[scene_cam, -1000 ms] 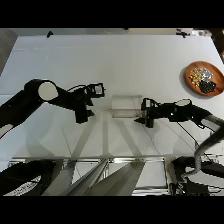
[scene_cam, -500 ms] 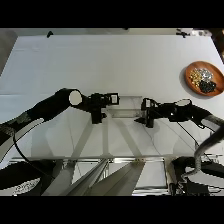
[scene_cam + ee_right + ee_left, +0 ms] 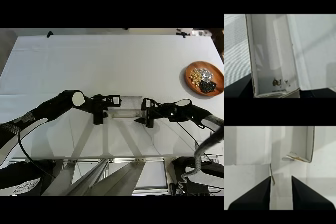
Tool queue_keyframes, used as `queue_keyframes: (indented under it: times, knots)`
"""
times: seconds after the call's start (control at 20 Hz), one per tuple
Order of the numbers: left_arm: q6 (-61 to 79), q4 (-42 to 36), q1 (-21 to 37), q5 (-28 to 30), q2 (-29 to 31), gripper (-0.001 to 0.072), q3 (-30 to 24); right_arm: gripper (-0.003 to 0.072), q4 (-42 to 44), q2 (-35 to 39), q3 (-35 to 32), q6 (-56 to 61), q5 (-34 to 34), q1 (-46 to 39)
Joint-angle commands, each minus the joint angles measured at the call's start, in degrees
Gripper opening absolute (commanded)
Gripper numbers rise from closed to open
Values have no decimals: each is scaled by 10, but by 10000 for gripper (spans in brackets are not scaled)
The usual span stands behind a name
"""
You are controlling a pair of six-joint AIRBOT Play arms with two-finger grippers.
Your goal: Fold the box and place the chain.
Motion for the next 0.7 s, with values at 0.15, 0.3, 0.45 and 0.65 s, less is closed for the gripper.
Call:
queue_keyframes:
  times: [0.15,0.3,0.45,0.65]
  knots:
    - [1,-36,-10,-3,0,264,0,404,0,0,0,0,0,0]
    - [-1,-49,-14,-3,0,240,0,404,0,0,0,0,0,0]
    - [-3,-67,-15,-4,0,203,0,404,0,0,0,0,0,0]
    - [6,-66,-15,-7,0,214,0,404,0,0,0,0,0,0]
